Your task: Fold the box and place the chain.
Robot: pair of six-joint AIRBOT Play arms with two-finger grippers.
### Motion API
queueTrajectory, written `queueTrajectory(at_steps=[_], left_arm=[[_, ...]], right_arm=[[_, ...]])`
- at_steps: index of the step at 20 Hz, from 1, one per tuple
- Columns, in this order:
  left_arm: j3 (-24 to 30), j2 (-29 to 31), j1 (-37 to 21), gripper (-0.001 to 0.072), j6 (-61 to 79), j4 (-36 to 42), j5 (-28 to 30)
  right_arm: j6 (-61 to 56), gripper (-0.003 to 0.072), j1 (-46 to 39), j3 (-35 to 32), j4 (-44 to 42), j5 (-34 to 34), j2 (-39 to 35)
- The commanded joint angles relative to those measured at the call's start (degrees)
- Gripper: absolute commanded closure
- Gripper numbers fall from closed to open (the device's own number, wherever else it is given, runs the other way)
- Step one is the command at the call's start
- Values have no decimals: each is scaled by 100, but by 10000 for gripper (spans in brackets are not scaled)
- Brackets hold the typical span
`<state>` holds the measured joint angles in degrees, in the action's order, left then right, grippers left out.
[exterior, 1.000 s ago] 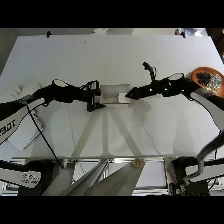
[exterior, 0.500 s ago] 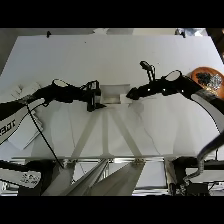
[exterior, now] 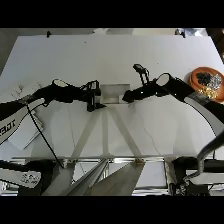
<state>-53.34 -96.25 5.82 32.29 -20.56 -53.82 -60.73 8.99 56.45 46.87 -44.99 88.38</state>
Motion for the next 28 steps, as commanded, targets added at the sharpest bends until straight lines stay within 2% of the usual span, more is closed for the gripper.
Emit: queueTrajectory(at_steps=[1,5,7,12,17,24,28], left_arm=[[0,0,-2,366,2,-2,2],[0,0,-2,366,2,-2,2],[0,0,-2,366,2,-2,2],[0,0,-2,366,2,-2,2],[0,0,-2,366,2,-2,2],[0,0,-2,366,2,-2,4],[0,0,-2,366,2,-2,2]], right_arm=[[-879,215,173,4,866,302,-4],[-1381,218,378,24,1294,542,-66],[-1810,220,490,153,1814,501,-116],[-3637,226,914,595,3954,-160,-144],[-4308,238,1375,765,4979,-527,-140],[-4649,236,1711,1102,5001,-734,-42],[-4701,236,1711,1342,4962,-1198,264]])
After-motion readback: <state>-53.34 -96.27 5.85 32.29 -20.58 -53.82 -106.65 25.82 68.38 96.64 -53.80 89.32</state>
